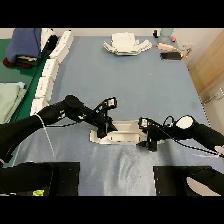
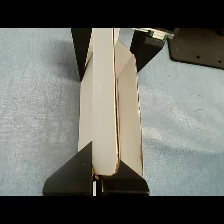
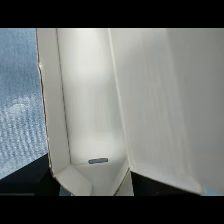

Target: Fold the box.

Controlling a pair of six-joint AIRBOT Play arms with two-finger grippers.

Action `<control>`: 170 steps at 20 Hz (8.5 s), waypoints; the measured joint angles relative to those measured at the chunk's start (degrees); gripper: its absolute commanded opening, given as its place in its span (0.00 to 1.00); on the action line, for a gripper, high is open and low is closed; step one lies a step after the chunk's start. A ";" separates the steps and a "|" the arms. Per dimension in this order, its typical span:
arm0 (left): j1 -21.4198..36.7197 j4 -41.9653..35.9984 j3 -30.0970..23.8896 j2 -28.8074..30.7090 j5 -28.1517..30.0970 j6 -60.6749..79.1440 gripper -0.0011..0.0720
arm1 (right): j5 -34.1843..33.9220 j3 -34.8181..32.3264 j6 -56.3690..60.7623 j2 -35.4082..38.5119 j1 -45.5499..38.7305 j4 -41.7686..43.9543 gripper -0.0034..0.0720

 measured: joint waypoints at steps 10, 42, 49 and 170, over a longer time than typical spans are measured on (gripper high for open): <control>0.00 -0.02 0.00 0.00 0.04 0.00 0.03 | -0.13 0.00 0.02 0.00 0.00 -0.61 0.73; 4.28 10.32 -0.02 8.09 -3.87 -22.71 0.19 | -0.39 -0.04 0.04 -0.02 0.02 -0.63 0.73; 0.44 15.13 -0.02 15.32 -11.78 -51.28 0.03 | -0.39 -0.04 0.02 -0.02 0.02 -0.63 0.73; 0.57 40.28 -12.15 37.22 1.29 -74.14 0.03 | -0.37 -0.02 0.07 -0.07 0.04 -0.59 0.73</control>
